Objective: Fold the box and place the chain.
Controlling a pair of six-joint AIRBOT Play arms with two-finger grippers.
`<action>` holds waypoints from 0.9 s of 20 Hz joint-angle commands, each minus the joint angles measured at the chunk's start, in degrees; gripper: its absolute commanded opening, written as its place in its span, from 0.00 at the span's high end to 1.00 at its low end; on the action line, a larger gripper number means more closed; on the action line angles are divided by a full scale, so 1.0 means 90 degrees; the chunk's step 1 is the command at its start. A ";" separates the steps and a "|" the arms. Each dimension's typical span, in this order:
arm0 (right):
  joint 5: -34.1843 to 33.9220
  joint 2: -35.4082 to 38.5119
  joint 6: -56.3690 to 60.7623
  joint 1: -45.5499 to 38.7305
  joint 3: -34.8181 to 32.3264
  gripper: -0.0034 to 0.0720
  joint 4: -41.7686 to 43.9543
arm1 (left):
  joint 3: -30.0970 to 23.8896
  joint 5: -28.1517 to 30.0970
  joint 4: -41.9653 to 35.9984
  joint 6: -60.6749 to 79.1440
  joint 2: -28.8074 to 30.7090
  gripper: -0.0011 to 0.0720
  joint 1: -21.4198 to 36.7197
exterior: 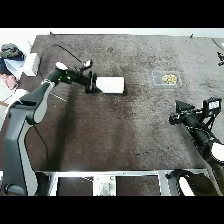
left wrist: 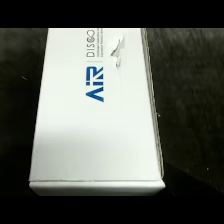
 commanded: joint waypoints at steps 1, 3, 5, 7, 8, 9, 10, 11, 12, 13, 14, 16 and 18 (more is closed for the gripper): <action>-0.0112 0.0022 -0.0002 -0.0002 -0.0019 0.95 0.0000 | 0.0175 0.0758 -0.0015 -0.0610 0.0661 0.97 0.0342; -0.0109 0.0022 0.0000 0.0000 -0.0019 0.95 0.0000 | 0.0175 0.1972 0.0032 -0.1224 0.1127 0.97 0.0697; -0.0112 0.0019 0.0000 -0.0002 -0.0019 0.95 0.0000 | 0.0168 0.3201 0.0180 -0.2164 0.1382 0.98 0.1076; -0.0131 0.0019 0.0000 -0.0002 -0.0019 0.95 0.0000 | 0.0155 0.4240 0.0731 -0.3563 0.1452 0.98 0.1413; -0.0129 0.0019 -0.0002 0.0000 -0.0019 0.95 0.0000 | 0.0104 0.4648 0.1185 -0.4299 0.1452 0.98 0.1549; -0.0131 0.0019 -0.0002 -0.0002 -0.0019 0.95 0.0000 | 0.0017 0.5030 0.1872 -0.5059 0.1452 0.98 0.1659; -0.0134 0.0019 -0.0002 -0.0002 -0.0019 0.95 -0.0002 | -0.0100 0.5367 0.2630 -0.5739 0.1450 0.98 0.1724; -0.0134 0.0017 0.0000 -0.0002 -0.0019 0.95 -0.0002 | -0.0262 0.5656 0.3412 -0.6450 0.1450 0.98 0.1763; -0.0136 0.0015 -0.0002 -0.0002 -0.0019 0.95 -0.0002 | -0.0415 0.5821 0.4029 -0.7031 0.1450 0.98 0.1770; -0.0182 -0.0002 -0.0002 -0.0002 -0.0019 0.95 0.0000 | -0.0590 0.5943 0.4493 -0.7478 0.1450 0.98 0.1768; -0.0185 -0.0005 0.0000 -0.0002 -0.0019 0.95 0.0000 | -0.0763 0.6052 0.4726 -0.7723 0.1450 0.98 0.1768; -0.0180 -0.0005 0.0000 -0.0002 -0.0019 0.95 0.0000 | -0.1171 0.6494 0.4869 -0.8155 0.1450 0.98 0.1770; -0.0185 -0.0005 -0.0002 -0.0002 -0.0019 0.95 0.0000 | -0.1598 0.7094 0.4969 -0.8665 0.1447 0.98 0.1790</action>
